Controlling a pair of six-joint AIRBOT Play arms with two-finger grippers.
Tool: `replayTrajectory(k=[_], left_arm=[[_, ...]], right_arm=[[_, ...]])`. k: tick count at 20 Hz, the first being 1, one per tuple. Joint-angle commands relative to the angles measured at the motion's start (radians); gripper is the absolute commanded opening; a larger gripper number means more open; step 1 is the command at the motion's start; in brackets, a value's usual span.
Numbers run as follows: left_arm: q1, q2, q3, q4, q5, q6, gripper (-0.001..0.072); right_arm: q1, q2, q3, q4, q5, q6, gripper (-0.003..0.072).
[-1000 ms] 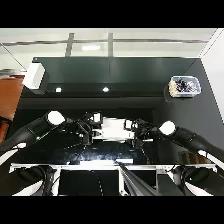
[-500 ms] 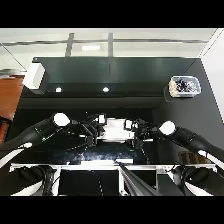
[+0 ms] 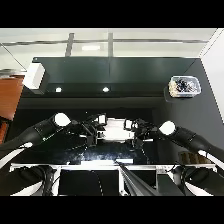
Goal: Fold the box and place the chain.
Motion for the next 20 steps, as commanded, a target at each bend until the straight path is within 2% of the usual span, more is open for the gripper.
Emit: replayTrajectory(k=[1,3,5,6,8,9,11,12,13,14,15,17,20], left_arm=[[-0.001,0.0,0.0,0.001,-0.001,0.0,0.0313],[-0.001,0.0,0.0,0.001,-0.001,0.0,0.0313],[-0.001,0.0,0.0,0.005,0.0,0.0,0.0237],[-0.001,0.0,0.0,0.005,0.0,0.0,0.0249],[-0.001,0.0,0.0,0.005,-0.001,0.0,0.0379],[0.0,0.0,0.0,0.005,0.0,0.0,0.0401],[0.0,0.0,0.0,0.005,-0.001,-0.001,0.0397],[0.002,0.003,0.0,0.005,-0.001,-0.009,0.0321],[0.006,0.012,0.0,0.015,-0.002,-0.023,0.0117],[0.012,0.028,0.0,0.031,-0.003,-0.032,0.0062],[0.024,0.053,0.0,0.054,-0.006,-0.073,0.0031],[0.062,0.126,0.0,0.139,-0.027,-0.2,0.003],[0.169,0.267,0.0,0.27,-0.149,-0.447,0.0031]], right_arm=[[0.001,0.0,0.0,0.0,0.0,0.0,0.0411],[0.001,0.0,0.0,0.0,0.0,0.0,0.0411],[0.001,0.0,0.0,0.0,0.0,0.0,0.0412],[0.001,0.0,0.0,0.0,0.0,0.001,0.0411],[0.001,0.0,0.0,0.0,0.0,0.0,0.0411],[0.001,0.0,0.0,0.0,0.0,0.0,0.0411],[0.001,0.0,0.0,0.0,0.0,0.001,0.0411],[0.001,0.0,0.0,0.0,0.0,0.001,0.0411],[0.001,0.0,0.0,0.0,0.0,0.001,0.0412],[0.001,0.0,0.0,0.0,0.0,0.001,0.0412],[0.001,0.0,0.0,0.0,0.001,0.001,0.0411],[0.001,0.0,0.0,0.0,0.001,0.001,0.0411],[0.001,0.0,0.0,0.0,0.001,0.001,0.0411]])
